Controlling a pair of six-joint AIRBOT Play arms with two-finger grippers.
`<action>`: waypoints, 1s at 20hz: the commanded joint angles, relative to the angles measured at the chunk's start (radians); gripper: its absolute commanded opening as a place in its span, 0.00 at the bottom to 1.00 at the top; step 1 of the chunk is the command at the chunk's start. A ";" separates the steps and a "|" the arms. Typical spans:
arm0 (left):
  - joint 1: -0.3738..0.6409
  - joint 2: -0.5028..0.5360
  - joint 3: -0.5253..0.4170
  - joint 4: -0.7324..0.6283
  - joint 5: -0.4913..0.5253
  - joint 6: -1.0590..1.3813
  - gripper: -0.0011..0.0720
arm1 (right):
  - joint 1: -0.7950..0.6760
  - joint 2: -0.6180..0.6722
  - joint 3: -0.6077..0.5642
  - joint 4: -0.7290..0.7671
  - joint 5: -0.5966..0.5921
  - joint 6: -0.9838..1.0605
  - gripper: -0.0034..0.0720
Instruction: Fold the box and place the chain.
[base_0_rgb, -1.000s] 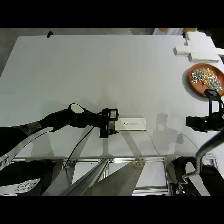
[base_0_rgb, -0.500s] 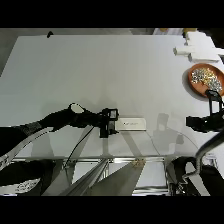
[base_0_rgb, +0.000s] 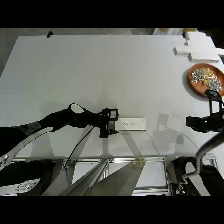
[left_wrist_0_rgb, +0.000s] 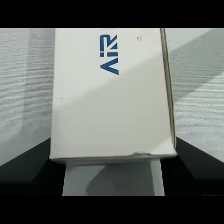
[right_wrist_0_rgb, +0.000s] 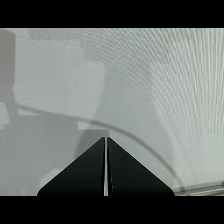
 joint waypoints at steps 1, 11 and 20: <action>0.018 0.059 0.001 -0.002 0.000 -0.147 0.30 | 0.000 -0.001 0.000 0.000 0.000 0.000 0.07; 0.483 0.643 0.001 0.639 -0.077 -1.191 0.29 | 0.000 -0.001 0.000 0.000 0.000 0.000 0.07; 0.854 0.719 -0.058 1.153 -0.216 -1.647 0.29 | 0.000 -0.001 0.000 0.000 0.000 0.000 0.07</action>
